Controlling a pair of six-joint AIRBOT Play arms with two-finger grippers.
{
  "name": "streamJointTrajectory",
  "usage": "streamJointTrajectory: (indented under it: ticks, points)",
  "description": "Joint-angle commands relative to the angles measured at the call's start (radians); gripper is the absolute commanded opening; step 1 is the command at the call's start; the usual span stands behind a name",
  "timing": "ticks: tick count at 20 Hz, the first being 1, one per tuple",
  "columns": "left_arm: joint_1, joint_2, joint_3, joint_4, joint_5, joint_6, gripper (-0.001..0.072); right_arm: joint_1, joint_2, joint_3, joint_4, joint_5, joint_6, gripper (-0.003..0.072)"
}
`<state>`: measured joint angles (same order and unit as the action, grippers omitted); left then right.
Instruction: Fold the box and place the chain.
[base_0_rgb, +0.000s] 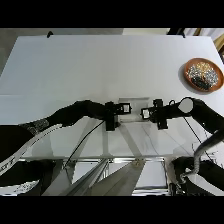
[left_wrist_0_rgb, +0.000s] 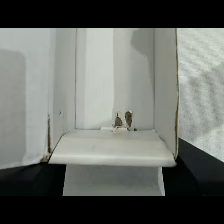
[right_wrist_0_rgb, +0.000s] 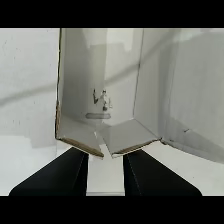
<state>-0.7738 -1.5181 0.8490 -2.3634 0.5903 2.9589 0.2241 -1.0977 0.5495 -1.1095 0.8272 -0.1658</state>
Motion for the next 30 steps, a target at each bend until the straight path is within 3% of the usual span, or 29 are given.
streamJointTrajectory:
  ticks: [1,3,19,20,22,28,30]
  points:
    - [0.0,0.0,0.0,0.0,0.0,0.0,0.0152,0.001,0.0,0.0,0.042,0.004,-0.001,0.0211]
    - [0.0,0.001,0.0,0.0,0.0,0.0,0.0152,0.002,0.0,0.0,0.052,0.003,-0.001,0.0151]
    - [0.0,0.0,0.0,0.0,0.0,0.0,0.0152,0.061,0.0,0.0,0.128,-0.013,-0.053,0.0157]
    - [0.0,0.001,0.0,0.0,0.0,0.0,0.0152,0.061,0.0,0.0,0.134,-0.013,-0.052,0.0176]
    - [0.0,0.0,0.0,0.0,0.0,0.0,0.0152,0.061,-0.001,0.0,0.174,-0.018,-0.052,0.0318]
    - [0.0,0.001,0.0,0.0,0.0,0.0,0.0152,0.061,0.0,0.0,0.205,-0.035,-0.042,0.0349]
    - [0.0,0.001,0.0,0.0,0.0,0.0,0.0152,0.061,0.0,0.0,0.205,-0.035,-0.041,0.0423]
